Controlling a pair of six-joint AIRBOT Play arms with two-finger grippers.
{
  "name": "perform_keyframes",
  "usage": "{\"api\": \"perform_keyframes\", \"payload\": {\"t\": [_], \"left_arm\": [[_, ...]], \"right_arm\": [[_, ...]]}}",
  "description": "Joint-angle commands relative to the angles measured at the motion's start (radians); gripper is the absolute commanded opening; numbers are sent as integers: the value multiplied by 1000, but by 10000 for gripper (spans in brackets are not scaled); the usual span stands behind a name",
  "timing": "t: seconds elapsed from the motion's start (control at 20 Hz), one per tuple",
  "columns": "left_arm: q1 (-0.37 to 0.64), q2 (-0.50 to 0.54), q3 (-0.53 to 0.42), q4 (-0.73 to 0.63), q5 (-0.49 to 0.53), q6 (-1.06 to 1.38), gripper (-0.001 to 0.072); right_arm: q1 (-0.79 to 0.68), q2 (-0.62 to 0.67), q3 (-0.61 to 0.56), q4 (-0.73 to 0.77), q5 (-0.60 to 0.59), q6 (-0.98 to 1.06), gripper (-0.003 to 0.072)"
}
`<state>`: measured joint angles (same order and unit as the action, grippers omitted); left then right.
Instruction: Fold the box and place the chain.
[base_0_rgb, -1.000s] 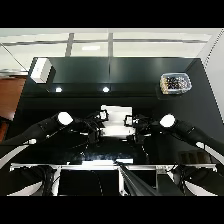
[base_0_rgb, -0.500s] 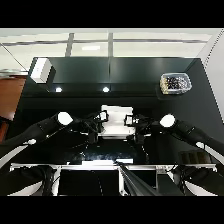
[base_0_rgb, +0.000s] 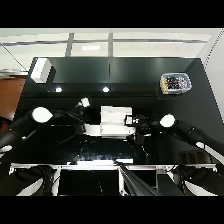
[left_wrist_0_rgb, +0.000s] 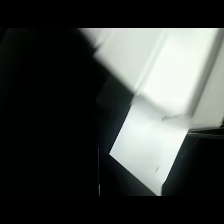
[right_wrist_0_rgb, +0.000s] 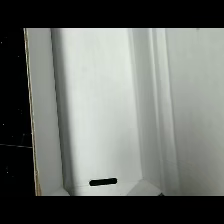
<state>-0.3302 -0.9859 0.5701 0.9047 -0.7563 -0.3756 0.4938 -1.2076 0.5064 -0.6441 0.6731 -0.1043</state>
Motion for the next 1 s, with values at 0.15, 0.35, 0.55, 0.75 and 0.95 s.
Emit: {"api": "perform_keyframes", "payload": {"t": [0.15, 0.35, 0.55, 0.75, 0.95], "left_arm": [[262, 61, -57, 174, -122, -721, 31], [356, -47, -112, 28, -179, -1027, 31], [299, -186, -113, -69, -190, -1013, 31], [188, -253, -113, -162, -117, -911, 32], [143, -255, -112, -245, -121, -777, 32]], "right_arm": [[1, 0, 0, -3, 3, 0, 478], [1, 0, 0, -3, 3, 0, 477], [1, 0, 0, -3, 3, 0, 477], [1, 0, 0, -3, 3, 0, 478], [1, 0, 0, -3, 3, 0, 477]]}}
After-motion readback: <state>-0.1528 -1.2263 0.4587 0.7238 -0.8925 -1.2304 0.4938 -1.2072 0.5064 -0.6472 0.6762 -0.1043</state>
